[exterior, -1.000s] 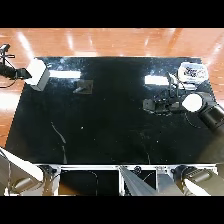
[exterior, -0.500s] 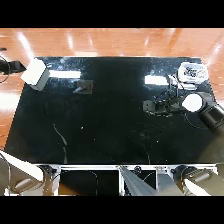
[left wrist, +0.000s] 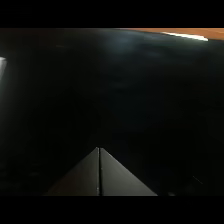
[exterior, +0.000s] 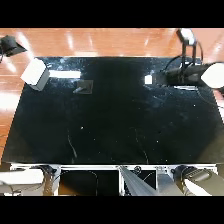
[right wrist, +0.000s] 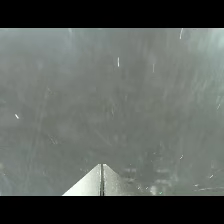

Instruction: Fold the box and place the chain.

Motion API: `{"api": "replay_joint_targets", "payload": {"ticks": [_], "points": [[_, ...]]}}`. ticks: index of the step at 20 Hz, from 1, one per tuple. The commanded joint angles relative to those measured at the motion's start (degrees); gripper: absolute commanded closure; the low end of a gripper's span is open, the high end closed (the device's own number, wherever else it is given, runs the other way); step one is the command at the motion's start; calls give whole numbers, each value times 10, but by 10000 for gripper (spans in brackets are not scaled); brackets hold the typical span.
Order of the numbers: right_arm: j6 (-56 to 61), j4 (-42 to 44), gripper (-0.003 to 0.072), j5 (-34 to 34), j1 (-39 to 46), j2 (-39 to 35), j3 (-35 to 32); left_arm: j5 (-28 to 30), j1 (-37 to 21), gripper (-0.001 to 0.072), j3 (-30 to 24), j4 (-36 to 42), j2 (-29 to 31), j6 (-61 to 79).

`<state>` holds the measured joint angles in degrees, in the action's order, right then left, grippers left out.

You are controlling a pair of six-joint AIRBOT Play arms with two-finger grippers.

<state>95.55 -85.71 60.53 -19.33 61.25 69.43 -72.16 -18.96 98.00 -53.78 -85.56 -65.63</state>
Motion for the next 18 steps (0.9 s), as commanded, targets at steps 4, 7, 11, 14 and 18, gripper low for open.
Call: {"api": "replay_joint_targets", "payload": {"ticks": [4, 7, 11, 14, 18], "points": [[86, -82, 651, 177, -1, 3, -20, 240, 201, 693, -532, -159, 413, -126], [130, -120, 652, 178, 6, 2, -151, 197, 279, 693, -558, -236, 396, -165], [136, -120, 651, 157, 8, 2, -180, 191, 302, 690, -534, -256, 371, -190], [136, -117, 652, 181, 8, 2, -179, 190, 302, 689, -534, -257, 371, -188], [136, -117, 652, 179, 8, 2, -179, 193, 302, 689, -534, -257, 371, -188]]}}
